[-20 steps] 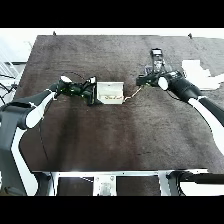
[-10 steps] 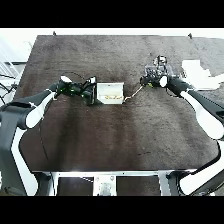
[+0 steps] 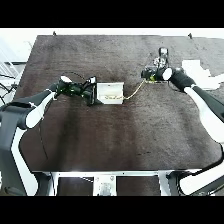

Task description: Fold the box and place the chain.

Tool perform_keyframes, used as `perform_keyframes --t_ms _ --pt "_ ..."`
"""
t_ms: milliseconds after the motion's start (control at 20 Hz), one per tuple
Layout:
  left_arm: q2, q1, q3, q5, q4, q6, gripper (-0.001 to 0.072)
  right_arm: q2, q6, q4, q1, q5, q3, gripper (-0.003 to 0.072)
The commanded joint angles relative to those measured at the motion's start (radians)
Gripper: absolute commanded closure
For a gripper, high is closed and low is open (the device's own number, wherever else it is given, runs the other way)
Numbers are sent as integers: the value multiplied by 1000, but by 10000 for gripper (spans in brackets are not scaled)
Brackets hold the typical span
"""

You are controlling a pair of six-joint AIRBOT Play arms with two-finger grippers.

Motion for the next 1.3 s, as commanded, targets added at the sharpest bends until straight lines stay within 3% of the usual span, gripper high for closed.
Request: perform_keyframes --t_ms 0,200,350,650,950,1250 --pt "0 0 0 1 0 0 245 216 -89 4 36 107 3 678" --pt "0 0 0 1 0 0 245 435 -131 -23 119 145 2 678" --pt "0 0 0 1 0 0 245 489 -130 -26 183 170 2 678" --pt "0 0 0 0 0 0 245 486 -119 -25 345 203 -81 678" --pt "0 0 0 0 0 0 246 431 -73 -10 419 33 -206 678" --pt "0 0 0 1 0 0 245 283 -67 -1 449 -23 -220 678"
